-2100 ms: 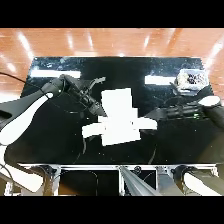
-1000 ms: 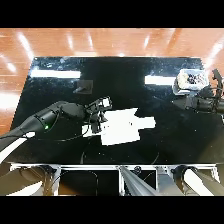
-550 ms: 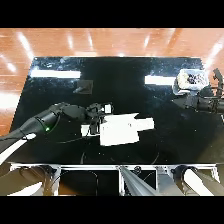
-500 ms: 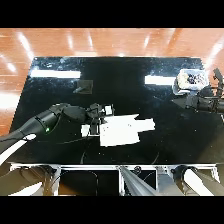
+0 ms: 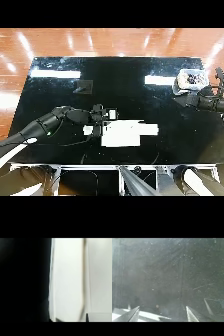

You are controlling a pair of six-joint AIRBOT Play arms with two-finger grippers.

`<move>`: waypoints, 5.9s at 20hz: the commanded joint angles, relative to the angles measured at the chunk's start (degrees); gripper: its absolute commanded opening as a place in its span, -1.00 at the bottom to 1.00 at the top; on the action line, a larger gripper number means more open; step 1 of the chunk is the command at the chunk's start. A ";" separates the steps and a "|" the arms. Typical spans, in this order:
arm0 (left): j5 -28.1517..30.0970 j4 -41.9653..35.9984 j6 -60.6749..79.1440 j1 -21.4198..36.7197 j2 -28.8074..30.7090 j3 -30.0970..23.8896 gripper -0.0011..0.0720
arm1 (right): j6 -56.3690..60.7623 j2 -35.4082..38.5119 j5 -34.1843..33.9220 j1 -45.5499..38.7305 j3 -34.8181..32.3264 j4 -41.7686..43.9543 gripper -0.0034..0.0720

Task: Fold the box and place the chain.

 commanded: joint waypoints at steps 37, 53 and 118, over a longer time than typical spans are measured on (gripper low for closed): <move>-11.91 -3.02 -0.39 -1.62 -4.07 -2.08 -0.90 | -65.18 -5.38 -5.88 27.47 0.00 -13.68 1.00; -7.50 1.77 -0.15 5.44 -6.56 1.51 -0.91 | -81.07 -9.94 -10.01 30.34 -8.09 -4.59 1.00; -2.89 1.18 -0.15 5.35 -6.56 1.51 -0.91 | -81.70 -12.72 -19.39 38.07 -8.85 21.94 0.84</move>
